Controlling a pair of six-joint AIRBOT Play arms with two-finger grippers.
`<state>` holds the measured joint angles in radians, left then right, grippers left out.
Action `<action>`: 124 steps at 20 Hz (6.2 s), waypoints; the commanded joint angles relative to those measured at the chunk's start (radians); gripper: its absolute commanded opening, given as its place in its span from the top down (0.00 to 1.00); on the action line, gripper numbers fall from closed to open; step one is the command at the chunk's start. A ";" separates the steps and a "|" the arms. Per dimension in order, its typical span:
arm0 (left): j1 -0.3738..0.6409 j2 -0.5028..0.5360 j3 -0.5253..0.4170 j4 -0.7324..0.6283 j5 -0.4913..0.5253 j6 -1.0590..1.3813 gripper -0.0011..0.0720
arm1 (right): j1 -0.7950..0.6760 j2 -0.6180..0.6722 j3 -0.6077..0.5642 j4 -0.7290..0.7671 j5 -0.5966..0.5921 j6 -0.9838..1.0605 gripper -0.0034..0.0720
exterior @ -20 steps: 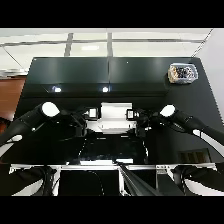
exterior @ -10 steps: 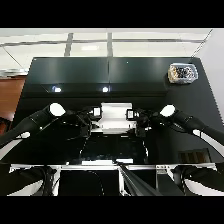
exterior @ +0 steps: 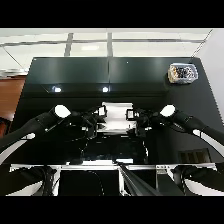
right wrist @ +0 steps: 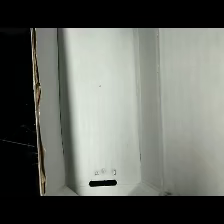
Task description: Fold the box and place the chain.
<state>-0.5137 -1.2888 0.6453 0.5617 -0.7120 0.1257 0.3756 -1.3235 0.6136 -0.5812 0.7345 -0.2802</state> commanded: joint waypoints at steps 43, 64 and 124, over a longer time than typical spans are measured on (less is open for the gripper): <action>0.409 -0.199 -0.010 -0.024 -0.376 -1.061 0.95 | 0.000 -0.001 0.000 0.001 -0.002 0.000 0.79; 0.137 -0.201 0.339 0.253 -0.472 -1.496 0.30 | 0.000 -0.001 0.000 0.001 -0.002 0.000 0.79; -0.282 -0.298 0.563 0.933 -0.469 -2.383 0.29 | 0.000 -0.001 0.000 0.001 -0.002 0.000 0.79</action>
<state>-0.7952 -1.5864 1.2072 1.4925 -1.1862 -2.2551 0.3756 -1.3235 0.6136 -0.5808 0.7326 -0.2806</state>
